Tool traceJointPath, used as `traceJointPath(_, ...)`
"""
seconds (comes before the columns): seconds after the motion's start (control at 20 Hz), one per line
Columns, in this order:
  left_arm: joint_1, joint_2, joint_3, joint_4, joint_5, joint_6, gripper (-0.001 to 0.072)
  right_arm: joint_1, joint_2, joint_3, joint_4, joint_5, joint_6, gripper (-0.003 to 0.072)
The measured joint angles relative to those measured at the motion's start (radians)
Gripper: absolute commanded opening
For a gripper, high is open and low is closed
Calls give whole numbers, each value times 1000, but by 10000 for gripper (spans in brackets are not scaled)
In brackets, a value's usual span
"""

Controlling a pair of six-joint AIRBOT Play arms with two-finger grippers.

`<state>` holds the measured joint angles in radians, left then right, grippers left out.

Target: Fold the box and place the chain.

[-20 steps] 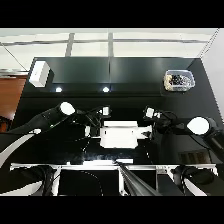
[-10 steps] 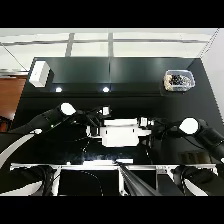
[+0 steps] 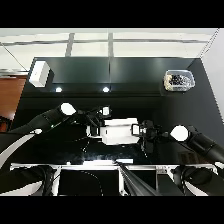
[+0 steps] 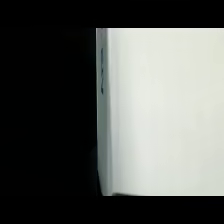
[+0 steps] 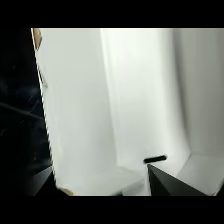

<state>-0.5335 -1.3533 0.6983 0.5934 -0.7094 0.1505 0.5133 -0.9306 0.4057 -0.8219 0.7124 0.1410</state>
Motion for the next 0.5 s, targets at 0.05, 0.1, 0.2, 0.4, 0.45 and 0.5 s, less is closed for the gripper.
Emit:
traceJointPath(0.05, -1, 0, 0, 0, 0, 0, 26, 3, -1, 8, 9, -14, -2, 637)
traceJointPath(0.1, -1, 0, 0, 0, 0, 0, 26, 6, -1, 18, 12, -24, -3, 637)
traceJointPath(0.2, -1, 0, 0, 0, 0, 0, 26, 10, -2, 35, 13, -38, -3, 637)
traceJointPath(0.4, -1, 0, 0, 0, -1, 0, 25, -3, -2, 70, -3, -27, 4, 637)
traceJointPath(0.45, -1, 0, 0, 0, -1, 0, 25, -19, -2, 82, 2, -9, 9, 637)
traceJointPath(0.5, -1, 0, 0, 0, -2, 0, 25, -39, -2, 92, 5, 5, 11, 637)
